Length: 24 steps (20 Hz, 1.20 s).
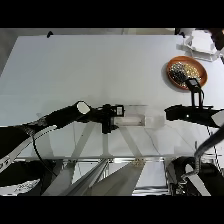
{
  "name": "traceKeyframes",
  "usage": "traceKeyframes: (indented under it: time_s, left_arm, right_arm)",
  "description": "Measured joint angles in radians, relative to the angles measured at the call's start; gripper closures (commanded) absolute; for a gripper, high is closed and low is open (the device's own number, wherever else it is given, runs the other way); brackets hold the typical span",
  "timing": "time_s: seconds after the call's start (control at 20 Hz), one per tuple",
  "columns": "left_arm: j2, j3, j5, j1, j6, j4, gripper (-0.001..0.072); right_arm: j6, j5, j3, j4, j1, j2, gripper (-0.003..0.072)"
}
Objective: Fold the box and place the chain.
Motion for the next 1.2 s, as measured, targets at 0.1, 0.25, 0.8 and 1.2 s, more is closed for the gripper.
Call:
traceKeyframes:
  time_s: [0.1,0.25,0.8,1.2]
  left_arm:
    - [0.0,0.0,0.0,0.0,0.0,0.0,0.0505]
    - [0.0,0.0,0.0,0.0,0.0,0.0,0.0505]
    - [0.0,0.0,0.0,0.0,0.0,0.0,0.0505]
    - [0.0,0.0,0.0,0.0,0.0,0.0,0.0505]
  right_arm:
    - [0.055,0.024,0.0,-0.016,-0.031,-0.048,0.0667]
    - [0.085,0.04,0.0,-0.018,-0.051,-0.144,0.0667]
    - [0.011,0.038,0.0,0.097,-0.007,-0.381,0.0667]
    - [-0.107,0.068,0.0,0.243,0.001,-0.41,0.0666]
